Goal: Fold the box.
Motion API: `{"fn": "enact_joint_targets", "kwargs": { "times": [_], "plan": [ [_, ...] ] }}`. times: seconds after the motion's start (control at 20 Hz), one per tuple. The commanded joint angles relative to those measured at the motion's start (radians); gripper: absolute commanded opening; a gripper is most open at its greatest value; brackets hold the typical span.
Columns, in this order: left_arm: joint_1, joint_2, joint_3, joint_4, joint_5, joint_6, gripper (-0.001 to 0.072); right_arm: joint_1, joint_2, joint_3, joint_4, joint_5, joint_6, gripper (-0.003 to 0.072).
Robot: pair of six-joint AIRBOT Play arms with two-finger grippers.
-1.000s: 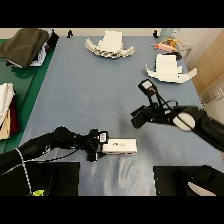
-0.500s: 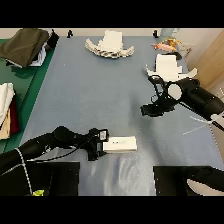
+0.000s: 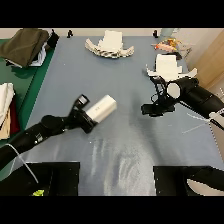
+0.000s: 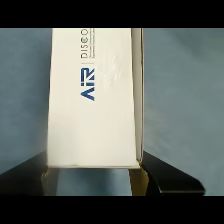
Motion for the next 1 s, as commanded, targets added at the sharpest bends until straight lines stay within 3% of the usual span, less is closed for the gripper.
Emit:
{"fn": "enact_joint_targets", "kwargs": {
  "times": [0.0,0.15,0.25,0.55,0.75,0.95],
  "plan": [
    [0.299,-0.041,0.086,0.093,0.020,-0.091,0.0509,-0.001,0.000,0.001,0.001,0.001,0.003,0.0006],
    [0.507,-0.203,0.269,0.173,-0.056,-0.119,0.0509,-0.001,0.000,0.001,0.001,0.001,0.003,0.0006],
    [0.578,-0.338,0.413,0.246,-0.098,-0.189,0.0509,-0.001,0.000,0.001,0.001,0.001,0.003,0.0007],
    [0.622,-0.705,0.848,0.350,-0.108,-0.333,0.0509,-0.001,0.000,0.001,0.001,0.001,0.003,0.0007],
    [0.621,-0.865,1.007,0.349,-0.122,-0.367,0.0509,-0.001,0.000,0.001,0.001,0.001,0.003,0.0006],
    [0.622,-0.935,1.033,0.367,-0.111,-0.343,0.0509,-0.001,0.000,0.001,0.001,0.001,0.003,0.0006]
  ]
}}
